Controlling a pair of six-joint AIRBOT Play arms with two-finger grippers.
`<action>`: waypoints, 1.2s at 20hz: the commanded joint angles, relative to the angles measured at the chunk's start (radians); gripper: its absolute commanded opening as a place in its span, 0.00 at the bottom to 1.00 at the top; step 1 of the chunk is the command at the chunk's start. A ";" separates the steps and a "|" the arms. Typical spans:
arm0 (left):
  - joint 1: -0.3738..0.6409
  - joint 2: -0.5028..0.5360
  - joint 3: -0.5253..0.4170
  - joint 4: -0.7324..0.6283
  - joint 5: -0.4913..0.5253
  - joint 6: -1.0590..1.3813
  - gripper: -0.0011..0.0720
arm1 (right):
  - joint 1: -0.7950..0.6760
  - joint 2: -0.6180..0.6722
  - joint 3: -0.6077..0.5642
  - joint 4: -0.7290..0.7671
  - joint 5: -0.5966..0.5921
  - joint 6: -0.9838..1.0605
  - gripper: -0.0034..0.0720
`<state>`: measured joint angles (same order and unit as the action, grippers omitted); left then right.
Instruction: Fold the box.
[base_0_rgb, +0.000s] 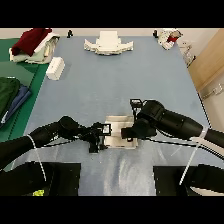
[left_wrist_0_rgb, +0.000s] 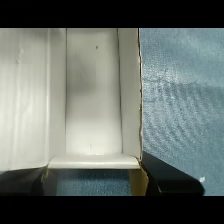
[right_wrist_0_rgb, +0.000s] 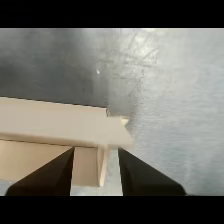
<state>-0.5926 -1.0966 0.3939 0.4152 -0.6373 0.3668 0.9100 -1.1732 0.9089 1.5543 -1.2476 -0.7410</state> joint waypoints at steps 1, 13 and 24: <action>0.000 0.000 0.001 0.000 0.000 0.000 0.65 | -0.011 0.073 0.054 -0.074 -0.039 0.000 0.63; 0.000 0.000 0.001 0.000 0.000 0.000 0.65 | -0.636 -0.074 -0.006 0.343 0.108 -0.669 0.05; 0.000 0.000 0.001 0.000 0.000 0.000 0.65 | -0.703 -0.384 0.103 1.058 -0.201 -1.434 0.05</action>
